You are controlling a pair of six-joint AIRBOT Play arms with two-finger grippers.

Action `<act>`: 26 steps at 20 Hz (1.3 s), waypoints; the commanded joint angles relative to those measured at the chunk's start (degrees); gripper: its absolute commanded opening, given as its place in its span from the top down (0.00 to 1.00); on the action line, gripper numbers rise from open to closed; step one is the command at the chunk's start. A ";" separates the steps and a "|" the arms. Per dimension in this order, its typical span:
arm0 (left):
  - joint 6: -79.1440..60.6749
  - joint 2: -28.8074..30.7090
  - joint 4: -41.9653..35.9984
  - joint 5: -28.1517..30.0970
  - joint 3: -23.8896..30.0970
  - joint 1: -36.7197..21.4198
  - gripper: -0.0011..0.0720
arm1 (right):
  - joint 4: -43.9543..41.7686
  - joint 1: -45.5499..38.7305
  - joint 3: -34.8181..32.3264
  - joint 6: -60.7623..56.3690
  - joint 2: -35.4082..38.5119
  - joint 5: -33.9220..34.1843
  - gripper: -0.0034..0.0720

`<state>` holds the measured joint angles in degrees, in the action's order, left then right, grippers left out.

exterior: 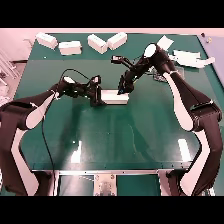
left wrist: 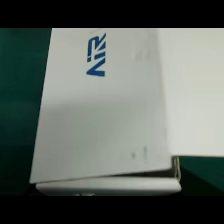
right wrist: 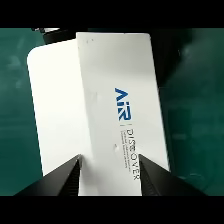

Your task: Fold the box and place the chain.

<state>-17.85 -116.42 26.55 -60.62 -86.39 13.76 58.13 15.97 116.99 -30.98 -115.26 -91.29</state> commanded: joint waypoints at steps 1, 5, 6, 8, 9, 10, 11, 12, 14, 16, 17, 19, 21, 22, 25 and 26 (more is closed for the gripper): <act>-0.02 0.04 0.02 -0.02 0.02 0.00 0.35 | -0.04 0.31 -0.33 -1.86 0.04 -2.32 0.39; -0.02 0.04 0.02 -0.02 0.02 0.00 0.35 | 0.15 0.70 -1.97 -1.60 -0.02 -0.63 0.39; -0.02 0.04 0.04 -0.02 0.02 0.00 0.35 | 1.03 0.85 -2.21 -1.40 -0.02 0.48 0.39; -0.02 0.04 0.02 -0.02 0.02 0.02 0.35 | 3.28 1.09 -2.21 -1.40 -0.02 2.75 0.39; -0.02 0.04 0.02 -0.02 0.02 0.00 0.35 | 3.69 1.22 -2.21 -1.38 -0.02 3.15 0.39; -0.02 0.04 0.02 -0.02 0.02 0.00 0.35 | 3.67 1.22 -2.21 -1.40 -0.02 3.17 0.39; -0.02 0.04 0.02 -0.02 0.02 0.00 0.35 | 3.69 1.31 -2.19 -1.40 0.00 3.19 0.39; -0.02 0.04 0.04 -0.02 0.02 0.00 0.35 | 3.69 1.31 -2.16 -1.38 0.04 3.19 0.39; -0.02 0.04 0.02 -0.02 0.02 0.02 0.35 | 3.72 1.31 -2.08 -1.38 0.11 3.23 0.39; -0.02 0.04 0.02 -0.02 0.02 0.00 0.35 | 3.87 1.31 -1.81 -1.40 0.11 3.28 0.39; -0.02 0.04 0.04 -0.02 0.02 0.02 0.35 | 4.26 1.31 -1.40 -1.44 0.11 3.48 0.39; -0.02 0.04 0.04 -0.02 0.02 0.02 0.35 | 4.44 1.31 -1.25 -1.42 0.57 4.44 0.39; -0.02 0.04 0.02 -0.02 0.02 0.00 0.35 | 4.52 1.31 -1.18 -1.40 1.11 4.50 0.39; -0.02 0.04 0.04 -0.02 0.02 0.00 0.35 | 4.52 1.27 -1.05 -1.31 1.44 4.46 0.39; -0.02 0.04 0.02 -0.02 0.02 0.02 0.35 | 4.20 1.03 -0.44 -1.16 3.02 2.89 0.55; -0.02 0.04 0.02 -0.02 0.02 0.00 0.35 | 3.17 0.76 -0.44 -1.07 3.63 0.92 0.67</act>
